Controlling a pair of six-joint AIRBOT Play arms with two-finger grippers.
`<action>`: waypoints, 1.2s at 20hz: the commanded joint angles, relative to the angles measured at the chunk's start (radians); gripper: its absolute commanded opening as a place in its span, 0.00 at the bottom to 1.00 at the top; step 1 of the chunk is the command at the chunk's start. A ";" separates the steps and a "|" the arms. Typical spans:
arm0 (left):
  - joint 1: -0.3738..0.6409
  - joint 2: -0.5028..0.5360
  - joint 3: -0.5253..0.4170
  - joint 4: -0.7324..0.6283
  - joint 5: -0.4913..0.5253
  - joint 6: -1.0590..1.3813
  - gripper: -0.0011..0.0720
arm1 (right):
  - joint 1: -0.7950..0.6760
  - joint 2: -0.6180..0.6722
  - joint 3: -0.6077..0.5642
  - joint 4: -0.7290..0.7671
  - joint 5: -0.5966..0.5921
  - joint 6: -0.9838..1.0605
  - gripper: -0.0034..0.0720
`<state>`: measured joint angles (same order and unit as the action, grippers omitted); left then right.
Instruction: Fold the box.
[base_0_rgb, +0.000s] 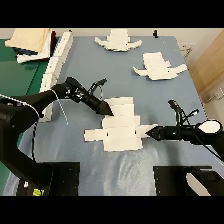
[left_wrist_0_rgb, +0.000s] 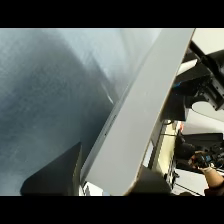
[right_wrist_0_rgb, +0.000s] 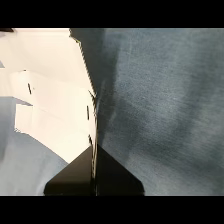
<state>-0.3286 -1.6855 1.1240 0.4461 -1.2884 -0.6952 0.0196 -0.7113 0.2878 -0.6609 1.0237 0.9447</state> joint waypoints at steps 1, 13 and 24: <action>-0.010 -0.001 0.006 0.026 -0.020 0.004 0.34 | 0.001 0.001 0.000 -0.011 0.000 -0.003 0.05; -0.015 -0.001 0.045 0.021 -0.006 -0.001 0.20 | 0.001 0.001 0.000 -0.043 0.007 -0.002 0.05; -0.061 -0.001 0.045 0.018 0.018 0.012 0.40 | 0.001 0.001 0.000 -0.043 -0.006 -0.002 0.05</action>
<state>-0.3664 -1.6859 1.1675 0.4641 -1.2819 -0.6949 0.0196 -0.7113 0.2878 -0.7052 1.0264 0.9421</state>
